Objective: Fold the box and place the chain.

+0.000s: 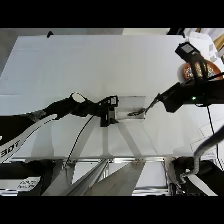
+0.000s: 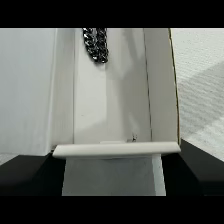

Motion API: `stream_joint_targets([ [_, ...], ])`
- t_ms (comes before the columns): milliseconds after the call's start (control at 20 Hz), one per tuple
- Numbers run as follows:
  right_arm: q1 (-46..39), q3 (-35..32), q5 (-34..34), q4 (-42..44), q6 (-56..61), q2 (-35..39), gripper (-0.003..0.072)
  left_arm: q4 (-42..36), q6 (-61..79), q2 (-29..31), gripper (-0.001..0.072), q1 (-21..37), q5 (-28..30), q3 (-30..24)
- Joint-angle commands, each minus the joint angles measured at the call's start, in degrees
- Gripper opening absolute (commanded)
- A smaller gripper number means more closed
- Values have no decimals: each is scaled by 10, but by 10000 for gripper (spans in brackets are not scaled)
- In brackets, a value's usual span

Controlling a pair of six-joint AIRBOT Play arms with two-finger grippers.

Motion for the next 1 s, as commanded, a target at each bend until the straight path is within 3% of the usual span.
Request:
stream_joint_targets([
  [0, 50, -17, -45, 27, 0, 3, 15, 0, 0, 0, 85, 0, 0, 0],
  [500, 104, -41, -185, 74, -1, 0, 15, 0, 0, 0, 85, 0, 0, 0],
  [950, 104, -141, -222, 76, -3, -60, 15, 0, 0, 0, 85, 0, 0, 0],
])
